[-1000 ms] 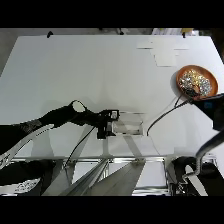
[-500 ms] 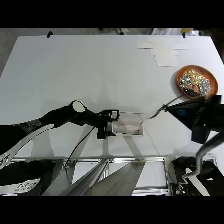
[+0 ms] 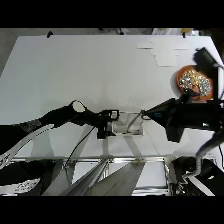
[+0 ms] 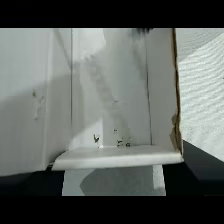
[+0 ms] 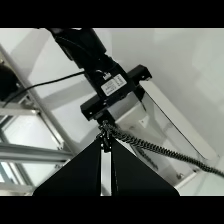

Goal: Fold the box and place the chain.

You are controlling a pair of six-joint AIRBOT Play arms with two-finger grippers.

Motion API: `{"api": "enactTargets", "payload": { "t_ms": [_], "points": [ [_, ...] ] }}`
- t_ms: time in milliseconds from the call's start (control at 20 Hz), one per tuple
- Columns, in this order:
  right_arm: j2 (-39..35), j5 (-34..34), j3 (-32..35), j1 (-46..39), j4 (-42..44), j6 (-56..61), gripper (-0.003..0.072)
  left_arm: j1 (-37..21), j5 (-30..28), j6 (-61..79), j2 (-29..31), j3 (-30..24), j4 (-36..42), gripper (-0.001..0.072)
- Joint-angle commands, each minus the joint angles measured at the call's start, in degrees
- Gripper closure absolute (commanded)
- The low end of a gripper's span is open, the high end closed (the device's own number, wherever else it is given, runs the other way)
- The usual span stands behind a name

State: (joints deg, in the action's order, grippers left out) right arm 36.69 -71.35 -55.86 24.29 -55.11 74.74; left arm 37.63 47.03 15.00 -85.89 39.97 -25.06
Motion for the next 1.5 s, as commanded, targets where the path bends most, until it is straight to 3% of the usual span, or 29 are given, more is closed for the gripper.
{"api": "enactTargets", "payload": {
  "t_ms": [0,250,550,700,850,950,1150,1450],
  "points": [
    [3.85,0.46,0.48,2.05,-3.43,0.02,0.0667,-0.02,-0.04,0.0,0.0,0.02,-0.02,0.054],
    [4.76,2.08,6.82,2.08,-3.98,0.0,0.0667,-0.02,-0.02,0.0,0.0,0.02,0.0,0.054],
    [5.4,14.8,22.64,2.08,-3.98,-0.31,0.0667,-0.02,-0.02,0.0,0.0,0.02,0.0,0.054],
    [8.79,15.5,26.53,2.08,-3.96,-2.75,0.0666,-0.02,-0.04,0.0,0.0,0.02,0.0,0.054],
    [11.93,16.7,27.02,2.08,-3.89,-3.28,0.0662,-0.02,-0.02,0.0,0.0,0.02,0.0,0.054],
    [12.72,18.05,26.99,2.08,-3.06,-3.28,0.0563,-0.02,-0.02,0.0,0.0,0.02,-0.02,0.054],
    [12.17,15.98,24.68,2.05,-3.37,-3.3,0.0551,-0.02,0.0,0.0,0.0,0.02,0.0,0.054],
    [12.0,6.03,12.74,2.05,-21.31,0.96,0.0589,-0.02,-0.02,0.0,0.0,0.02,0.0,0.054]
  ]
}}
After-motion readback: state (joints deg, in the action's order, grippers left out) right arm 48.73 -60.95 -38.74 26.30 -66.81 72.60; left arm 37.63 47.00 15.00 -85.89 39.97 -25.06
